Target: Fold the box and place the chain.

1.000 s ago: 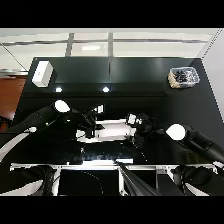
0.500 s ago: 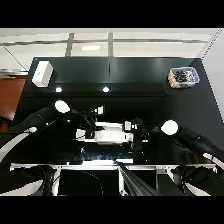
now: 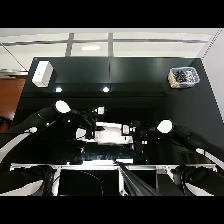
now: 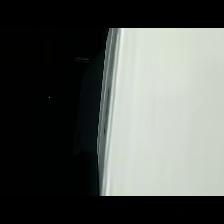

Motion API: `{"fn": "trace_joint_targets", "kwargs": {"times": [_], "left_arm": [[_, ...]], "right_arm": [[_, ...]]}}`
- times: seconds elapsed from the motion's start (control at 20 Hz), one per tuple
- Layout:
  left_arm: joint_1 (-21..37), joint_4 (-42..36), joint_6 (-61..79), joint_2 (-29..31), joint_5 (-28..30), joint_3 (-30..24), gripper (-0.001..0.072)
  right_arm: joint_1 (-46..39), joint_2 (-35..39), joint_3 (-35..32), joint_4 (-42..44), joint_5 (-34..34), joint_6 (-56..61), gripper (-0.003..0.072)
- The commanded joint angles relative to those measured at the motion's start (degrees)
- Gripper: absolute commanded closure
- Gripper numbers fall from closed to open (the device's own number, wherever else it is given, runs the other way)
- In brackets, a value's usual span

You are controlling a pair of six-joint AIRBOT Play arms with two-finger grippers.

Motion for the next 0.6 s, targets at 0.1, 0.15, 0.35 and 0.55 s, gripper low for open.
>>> {"fn": "trace_joint_targets", "kwargs": {"times": [0.1,0.15,0.35,0.55], "left_arm": [[0.0,0.0,0.0,0.0,-0.1,0.0,0.0681],[0.0,0.0,0.0,0.0,-0.1,0.0,0.0681],[0.0,0.0,0.0,0.0,-0.3,0.0,0.0681],[0.0,0.0,0.0,0.0,-0.3,0.0,0.0680]], "right_arm": [[0.0,-0.5,0.0,0.7,-0.7,-0.4,-0.0013],[0.0,-0.6,0.0,1.6,-1.0,-0.4,-0.0012],[0.0,-0.8,0.0,2.1,-1.4,-0.4,-0.0012],[0.0,-0.8,0.0,1.2,-1.3,-0.4,-0.0011]]}}
